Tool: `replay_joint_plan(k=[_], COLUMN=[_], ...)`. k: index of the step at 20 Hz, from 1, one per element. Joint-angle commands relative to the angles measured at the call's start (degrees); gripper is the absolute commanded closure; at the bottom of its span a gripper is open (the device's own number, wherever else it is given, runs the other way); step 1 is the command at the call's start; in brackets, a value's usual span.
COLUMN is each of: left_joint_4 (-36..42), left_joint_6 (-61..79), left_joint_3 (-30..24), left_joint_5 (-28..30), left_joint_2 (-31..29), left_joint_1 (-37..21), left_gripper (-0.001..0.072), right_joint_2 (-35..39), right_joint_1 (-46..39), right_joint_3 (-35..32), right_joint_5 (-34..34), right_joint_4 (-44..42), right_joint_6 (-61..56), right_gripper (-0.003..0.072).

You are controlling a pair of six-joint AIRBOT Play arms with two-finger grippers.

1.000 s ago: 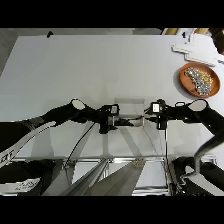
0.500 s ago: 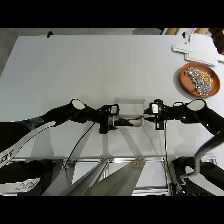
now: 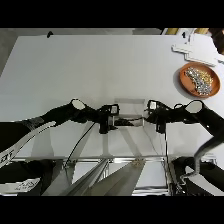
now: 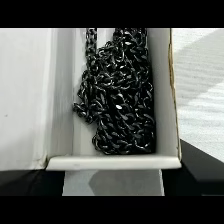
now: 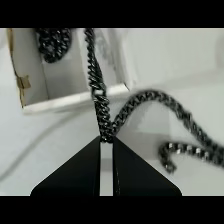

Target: Fold the box and place the chain.

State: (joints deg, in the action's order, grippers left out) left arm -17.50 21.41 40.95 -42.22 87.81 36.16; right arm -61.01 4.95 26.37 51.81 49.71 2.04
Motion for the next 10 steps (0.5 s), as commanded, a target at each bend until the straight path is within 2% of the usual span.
replay_joint_plan(k=[1,6,8,10], left_joint_4=[0.0,0.0,0.0,0.0], left_joint_6=[0.0,0.0,0.0,0.0], left_joint_3=[0.0,0.0,0.0,0.0], left_joint_5=[0.0,0.0,0.0,0.0], left_joint_2=[0.0,0.0,0.0,0.0], left_joint_1=[0.0,0.0,0.0,0.0], left_gripper=[0.0503,0.0503,0.0503,0.0503], right_joint_2=[5.2,17.0,17.3,16.9], right_joint_1=[0.1,5.2,9.0,14.1], right_joint_3=[0.0,0.0,0.0,0.0], right_joint_5=[1.5,4.5,4.3,0.3], right_joint_4=[2.9,-5.3,-9.7,-13.6], right_joint_6=[-17.8,-21.7,-21.7,-21.7], right_gripper=[0.0668,0.0668,0.0667,0.0667])
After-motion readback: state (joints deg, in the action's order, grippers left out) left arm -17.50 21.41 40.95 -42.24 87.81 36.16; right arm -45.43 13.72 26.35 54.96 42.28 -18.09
